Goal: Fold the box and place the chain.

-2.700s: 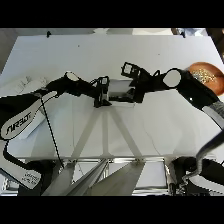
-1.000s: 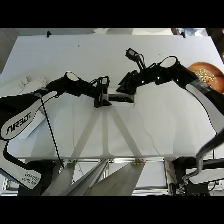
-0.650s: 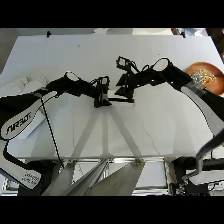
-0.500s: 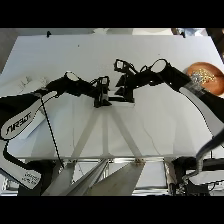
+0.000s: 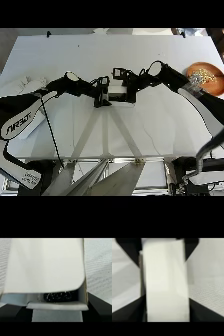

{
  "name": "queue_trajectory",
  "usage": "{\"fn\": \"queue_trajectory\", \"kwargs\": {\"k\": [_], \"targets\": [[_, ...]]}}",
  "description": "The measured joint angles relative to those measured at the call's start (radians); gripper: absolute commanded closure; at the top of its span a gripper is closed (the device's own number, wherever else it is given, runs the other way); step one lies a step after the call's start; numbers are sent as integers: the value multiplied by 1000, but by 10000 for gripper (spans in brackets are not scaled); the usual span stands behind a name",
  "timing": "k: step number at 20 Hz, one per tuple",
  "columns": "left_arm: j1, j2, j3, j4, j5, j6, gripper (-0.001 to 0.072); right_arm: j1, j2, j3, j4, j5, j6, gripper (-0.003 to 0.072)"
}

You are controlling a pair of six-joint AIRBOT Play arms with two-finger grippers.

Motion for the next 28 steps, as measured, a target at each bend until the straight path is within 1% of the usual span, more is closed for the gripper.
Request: {"fn": "queue_trajectory", "kwargs": {"k": [3,7,8,10,11,13,16,20,22,25,26,27,28], "targets": [[0,0,0,0,0,0,209,0,31,0,0,15,4,82],[0,0,0,0,0,0,209,0,108,0,3,14,4,88],[0,0,0,0,0,0,209,-1,129,0,6,9,4,103],[0,0,0,0,0,0,209,-13,160,0,38,1,4,195],[0,0,0,0,0,0,209,-29,168,0,66,-4,8,225],[0,0,0,0,0,0,209,-68,174,0,128,-14,42,225],[0,0,0,0,0,0,209,-124,157,0,186,-21,124,226],[0,0,0,0,0,0,209,-164,89,0,214,1,197,229],[0,0,0,0,0,0,209,-166,48,0,220,37,215,289],[0,0,0,0,0,-1,209,-161,14,0,220,94,220,291],[0,0,0,0,0,-1,209,-160,9,0,218,104,219,322],[0,0,0,0,0,-2,209,-158,4,0,216,113,217,391],[0,0,0,0,0,-2,209,-156,1,0,211,125,214,396]]}}
